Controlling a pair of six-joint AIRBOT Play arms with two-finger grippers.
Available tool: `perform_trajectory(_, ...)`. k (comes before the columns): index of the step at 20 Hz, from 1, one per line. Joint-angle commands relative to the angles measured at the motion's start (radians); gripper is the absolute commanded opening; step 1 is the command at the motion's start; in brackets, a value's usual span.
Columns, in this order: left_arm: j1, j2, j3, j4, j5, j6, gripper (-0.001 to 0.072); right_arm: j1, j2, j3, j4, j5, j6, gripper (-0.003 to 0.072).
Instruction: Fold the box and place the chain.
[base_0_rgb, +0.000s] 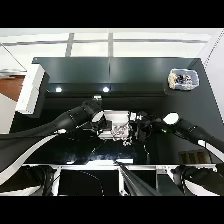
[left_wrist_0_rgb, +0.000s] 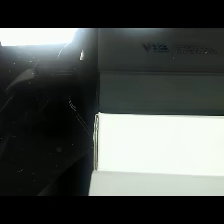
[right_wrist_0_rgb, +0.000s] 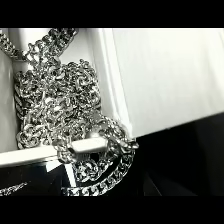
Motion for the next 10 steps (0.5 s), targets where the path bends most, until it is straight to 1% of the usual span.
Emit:
perform_trajectory(1,0.0,0.0,0.0,0.0,0.0,0.0,0.0034,0.006,-0.002,0.002,-0.007,-0.021,0.011,0.0544)
perform_trajectory(4,0.0,0.0,0.0,0.0,0.001,0.0,0.0034,0.014,-0.004,0.002,-0.014,-0.023,0.011,0.0543)
perform_trajectory(5,0.0,0.0,0.0,0.0,0.0,0.0,0.0033,0.016,-0.004,0.002,-0.015,-0.023,0.011,0.0471)
perform_trajectory(6,0.0,0.0,0.0,0.0,0.0,0.0,0.0034,0.016,-0.004,0.002,-0.016,-0.023,0.011,0.0248)
perform_trajectory(7,0.0,0.0,0.0,0.0,0.0,0.0,0.0033,0.016,-0.004,0.002,-0.016,-0.023,0.012,0.0205)
perform_trajectory(8,0.0,0.0,0.0,0.0,0.0,0.0,0.0034,0.016,-0.004,0.002,-0.016,-0.023,0.012,0.0204)
perform_trajectory(10,0.0,0.0,0.0,0.0,0.0,0.0,0.0034,0.016,-0.004,0.002,-0.016,-0.023,0.012,0.0032)
